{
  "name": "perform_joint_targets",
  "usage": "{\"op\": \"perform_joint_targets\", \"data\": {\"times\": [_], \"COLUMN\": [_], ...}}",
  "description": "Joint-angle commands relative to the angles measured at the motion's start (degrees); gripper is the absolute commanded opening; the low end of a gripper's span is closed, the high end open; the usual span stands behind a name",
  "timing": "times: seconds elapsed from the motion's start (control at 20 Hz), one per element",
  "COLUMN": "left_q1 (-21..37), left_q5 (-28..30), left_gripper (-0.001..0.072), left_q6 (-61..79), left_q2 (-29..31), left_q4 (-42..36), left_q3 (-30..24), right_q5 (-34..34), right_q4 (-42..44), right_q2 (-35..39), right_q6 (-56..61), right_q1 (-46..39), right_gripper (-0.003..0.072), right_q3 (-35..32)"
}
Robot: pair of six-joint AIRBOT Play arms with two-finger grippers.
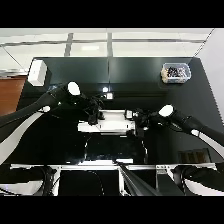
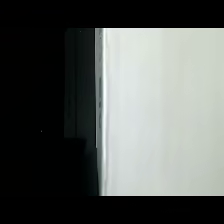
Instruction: Fold the box and place the chain.
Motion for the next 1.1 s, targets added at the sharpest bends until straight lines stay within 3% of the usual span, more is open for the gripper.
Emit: {"op": "perform_joint_targets", "data": {"times": [0.0,0.55,0.6,0.65,0.75,0.8,0.85,0.9,0.95,1.05], "left_q1": [0.00,0.00,0.00,0.00,0.00,0.04,0.22,0.59,1.27,3.67], "left_q5": [-0.02,-0.04,-0.07,-0.20,-1.03,-2.49,-3.48,-3.48,-3.50,-5.75], "left_gripper": [0.0021,0.0021,0.0022,0.0022,0.0028,0.0096,0.0287,0.0577,0.0720,0.0720], "left_q6": [0.00,0.00,0.00,-0.02,-0.07,-0.22,-1.05,-4.46,-10.05,-18.12], "left_q2": [0.04,0.04,0.04,0.04,0.09,0.22,0.59,1.51,2.95,6.67], "left_q4": [0.00,0.00,0.00,-0.02,-0.04,0.02,0.20,1.70,4.98,12.55], "left_q3": [-0.02,-0.02,-0.02,0.00,0.00,0.07,0.07,0.07,0.07,0.04], "right_q5": [-1.09,-1.49,-1.46,-1.44,-1.31,-1.31,-1.31,-1.31,-1.33,-1.31], "right_q4": [-0.28,-1.51,-1.53,-1.51,-1.53,-1.53,-1.53,-1.53,-1.53,-1.53], "right_q2": [-0.04,-0.17,-0.17,-0.17,-0.17,-0.17,-0.17,-0.17,-0.17,-0.17], "right_q6": [0.90,1.49,1.46,1.46,1.44,1.44,1.44,1.44,1.44,1.44], "right_q1": [0.35,1.05,1.05,1.05,1.05,1.05,1.05,1.05,1.05,1.05], "right_gripper": [0.0707,0.0706,0.0664,0.0506,0.0463,0.0463,0.0463,0.0463,0.0463,0.0463], "right_q3": [0.07,0.09,0.09,0.09,0.09,0.09,0.09,0.09,0.09,0.09]}}
